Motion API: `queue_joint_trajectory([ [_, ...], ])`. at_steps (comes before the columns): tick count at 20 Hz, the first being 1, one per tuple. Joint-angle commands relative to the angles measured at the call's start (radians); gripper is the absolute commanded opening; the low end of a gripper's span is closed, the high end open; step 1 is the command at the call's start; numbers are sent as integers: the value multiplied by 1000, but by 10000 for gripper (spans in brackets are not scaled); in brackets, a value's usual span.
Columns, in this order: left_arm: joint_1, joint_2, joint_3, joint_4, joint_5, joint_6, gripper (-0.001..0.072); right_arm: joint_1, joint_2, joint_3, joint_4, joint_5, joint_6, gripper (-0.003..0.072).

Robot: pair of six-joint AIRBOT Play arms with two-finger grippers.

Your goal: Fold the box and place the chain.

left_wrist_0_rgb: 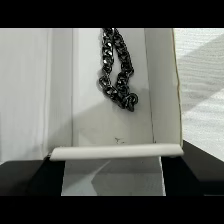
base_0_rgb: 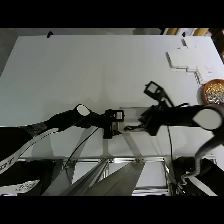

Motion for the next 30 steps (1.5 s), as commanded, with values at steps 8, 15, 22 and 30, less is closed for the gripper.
queue_joint_trajectory([
  [8,0,0,0,0,0,0,253,-332,-100,-35,6,180,-877,216],
  [15,0,0,0,0,0,0,253,-301,-216,-108,20,130,-1011,216],
  [22,0,0,0,0,0,0,253,-270,-231,-114,82,91,-1037,200],
  [30,0,0,0,0,0,0,253,-270,-231,-114,81,58,-1021,150],
])
